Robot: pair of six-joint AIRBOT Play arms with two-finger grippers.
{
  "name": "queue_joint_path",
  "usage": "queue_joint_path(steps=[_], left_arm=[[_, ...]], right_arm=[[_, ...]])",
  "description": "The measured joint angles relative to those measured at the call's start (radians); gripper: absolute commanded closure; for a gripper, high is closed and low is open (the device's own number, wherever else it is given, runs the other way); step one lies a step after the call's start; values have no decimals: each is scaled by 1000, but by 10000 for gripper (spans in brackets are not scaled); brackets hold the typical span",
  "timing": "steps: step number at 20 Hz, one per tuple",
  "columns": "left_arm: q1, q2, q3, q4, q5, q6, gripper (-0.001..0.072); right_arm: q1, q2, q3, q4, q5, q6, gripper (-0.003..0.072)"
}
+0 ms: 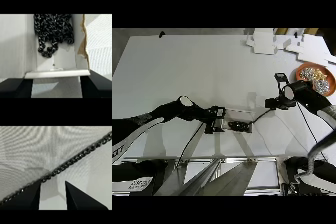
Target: Fold the box and place the chain.
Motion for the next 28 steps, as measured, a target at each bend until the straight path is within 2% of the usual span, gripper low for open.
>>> queue_joint_path(steps=[4,5,7,8,14,20,24,28], left_arm=[[0,0,0,0,0,0,595],[0,0,0,0,0,0,595],[0,0,0,0,0,0,595],[0,0,0,0,0,0,595],[0,0,0,0,0,0,595],[0,0,0,0,0,0,595],[0,0,0,0,0,0,595],[0,0,0,0,0,0,595]], right_arm=[[0,-19,0,0,-16,0,355],[0,-27,0,0,-19,0,421],[0,-47,0,1,-20,0,614],[0,-56,0,1,-19,0,665],[1,-10,-1,0,6,-17,670],[81,224,-1,3,118,-49,670],[211,400,-1,39,183,-50,669],[348,526,-1,112,192,-38,669]])
